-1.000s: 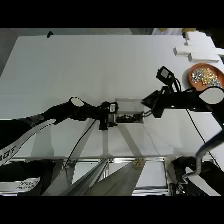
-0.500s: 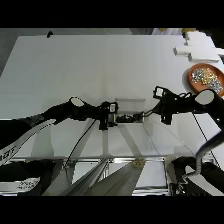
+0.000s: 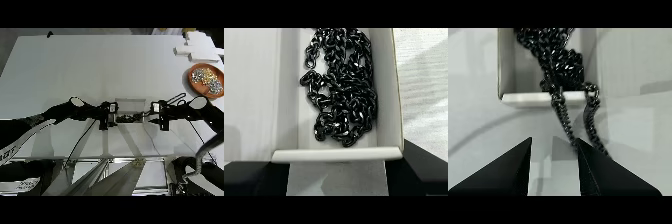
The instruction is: Fold the box and place the chain.
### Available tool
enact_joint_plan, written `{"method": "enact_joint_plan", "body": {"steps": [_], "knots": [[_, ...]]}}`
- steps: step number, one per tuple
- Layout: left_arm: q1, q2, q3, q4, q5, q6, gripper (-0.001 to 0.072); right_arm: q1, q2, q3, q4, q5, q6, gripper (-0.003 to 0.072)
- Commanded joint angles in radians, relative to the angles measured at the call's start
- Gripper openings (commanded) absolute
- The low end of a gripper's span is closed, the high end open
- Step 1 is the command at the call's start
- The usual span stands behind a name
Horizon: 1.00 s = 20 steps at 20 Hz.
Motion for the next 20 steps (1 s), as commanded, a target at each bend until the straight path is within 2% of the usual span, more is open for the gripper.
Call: {"method": "enact_joint_plan", "body": {"steps": [1, 2, 7, 10, 14, 15, 16, 20], "knots": [[0.000, 0.000, 0.000, 0.000, 0.000, 0.000, 0.0072, -0.001, -0.005, -0.013, 0.105, -0.028, -0.074, 0.0311], [0.000, 0.000, 0.000, 0.000, 0.000, 0.000, 0.0072, -0.001, -0.008, -0.013, 0.104, -0.029, -0.080, 0.0273], [0.000, 0.000, 0.000, 0.000, 0.000, 0.000, 0.0072, -0.001, -0.042, -0.013, 0.103, -0.031, -0.080, 0.0261], [0.000, 0.000, 0.000, 0.000, 0.000, 0.000, 0.0072, -0.001, -0.054, -0.023, 0.087, -0.033, -0.080, 0.0218], [0.000, 0.000, 0.000, 0.000, 0.000, 0.000, 0.0072, -0.001, -0.082, -0.037, 0.081, -0.082, -0.080, 0.0217], [0.000, 0.000, 0.000, 0.000, 0.000, 0.000, 0.0072, -0.001, -0.085, -0.037, 0.082, -0.086, -0.080, 0.0159], [0.000, 0.000, 0.000, 0.000, 0.000, 0.000, 0.0072, -0.001, -0.086, -0.037, 0.080, -0.085, -0.079, 0.0056], [0.000, 0.000, 0.000, 0.000, 0.000, 0.000, 0.0072, -0.001, -0.081, -0.037, 0.082, -0.085, -0.051, 0.0018]]}}
